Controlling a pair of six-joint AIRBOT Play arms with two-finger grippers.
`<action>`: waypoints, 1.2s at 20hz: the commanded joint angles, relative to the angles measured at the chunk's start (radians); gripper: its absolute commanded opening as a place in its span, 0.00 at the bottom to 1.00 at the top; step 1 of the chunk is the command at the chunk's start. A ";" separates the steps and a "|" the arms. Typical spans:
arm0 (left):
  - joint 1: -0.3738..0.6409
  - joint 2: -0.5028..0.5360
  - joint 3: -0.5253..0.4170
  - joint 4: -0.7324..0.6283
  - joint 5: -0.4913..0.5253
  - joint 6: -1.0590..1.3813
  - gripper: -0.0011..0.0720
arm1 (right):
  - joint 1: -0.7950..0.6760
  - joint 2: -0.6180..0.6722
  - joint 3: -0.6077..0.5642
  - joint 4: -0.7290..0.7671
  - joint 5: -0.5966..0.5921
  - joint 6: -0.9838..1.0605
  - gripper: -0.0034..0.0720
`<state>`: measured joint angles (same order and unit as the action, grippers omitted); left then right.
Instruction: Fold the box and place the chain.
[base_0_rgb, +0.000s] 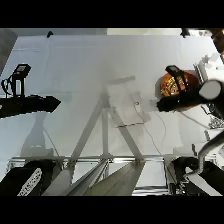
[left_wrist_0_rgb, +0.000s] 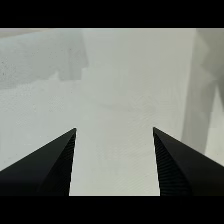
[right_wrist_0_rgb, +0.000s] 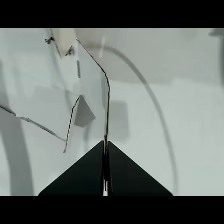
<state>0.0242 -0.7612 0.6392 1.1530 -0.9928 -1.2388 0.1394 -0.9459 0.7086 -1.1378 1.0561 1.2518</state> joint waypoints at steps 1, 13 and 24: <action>-0.001 0.000 0.001 0.000 0.000 0.000 0.72 | 0.041 0.127 -0.236 0.205 -0.278 -0.028 0.05; -0.001 -0.001 0.001 0.000 0.005 0.000 0.72 | 0.174 0.131 -0.320 0.174 -0.528 -0.031 0.05; -0.002 -0.004 0.001 -0.060 0.037 0.005 0.63 | 0.174 0.131 -0.320 0.166 -0.523 -0.030 0.05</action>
<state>0.0238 -0.7635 0.6392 1.1168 -0.9730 -1.2385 0.3122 -0.8143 0.3893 -0.9710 0.5350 1.2217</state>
